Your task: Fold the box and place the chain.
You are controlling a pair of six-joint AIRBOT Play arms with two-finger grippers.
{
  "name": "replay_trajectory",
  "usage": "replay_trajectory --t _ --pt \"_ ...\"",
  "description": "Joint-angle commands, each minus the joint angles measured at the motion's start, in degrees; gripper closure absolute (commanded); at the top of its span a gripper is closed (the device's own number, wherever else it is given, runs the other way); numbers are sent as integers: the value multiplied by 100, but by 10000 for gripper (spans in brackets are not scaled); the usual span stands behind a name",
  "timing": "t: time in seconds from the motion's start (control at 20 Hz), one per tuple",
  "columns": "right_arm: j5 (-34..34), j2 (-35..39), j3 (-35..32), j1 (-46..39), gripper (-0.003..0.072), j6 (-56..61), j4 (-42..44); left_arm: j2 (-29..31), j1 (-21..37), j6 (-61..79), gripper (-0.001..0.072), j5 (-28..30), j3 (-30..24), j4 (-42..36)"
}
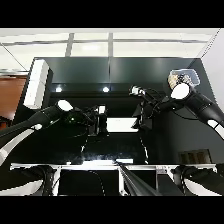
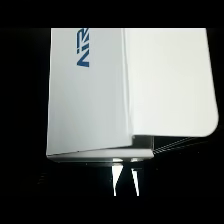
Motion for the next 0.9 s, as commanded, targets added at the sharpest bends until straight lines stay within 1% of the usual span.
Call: replay_trajectory --t 0.0,0.05,0.1,0.15,0.2,0.4,0.45,0.5,0.85 --pt "-144 2 -2 57 27 -4 -133 -4 2 2 243 4 2 2" --pt "-144 2 -4 57 50 -4 -131 -4 0 2 243 4 2 0" --pt "-140 2 -2 57 226 -2 -131 -4 2 2 243 4 2 2" --pt "-136 2 -4 57 227 -2 -131 -4 0 2 242 4 2 2" --pt "-131 2 -2 57 260 -2 -131 -4 0 2 242 4 2 2" --pt "-127 2 -2 57 267 20 -136 -4 0 4 242 4 2 2" --pt "-127 2 -4 57 351 85 -173 -4 0 4 242 4 2 2" --pt "-127 2 -4 57 375 131 -179 -4 0 4 243 2 2 4" --pt "-186 2 -7 142 375 127 -269 -4 0 4 242 2 2 4"
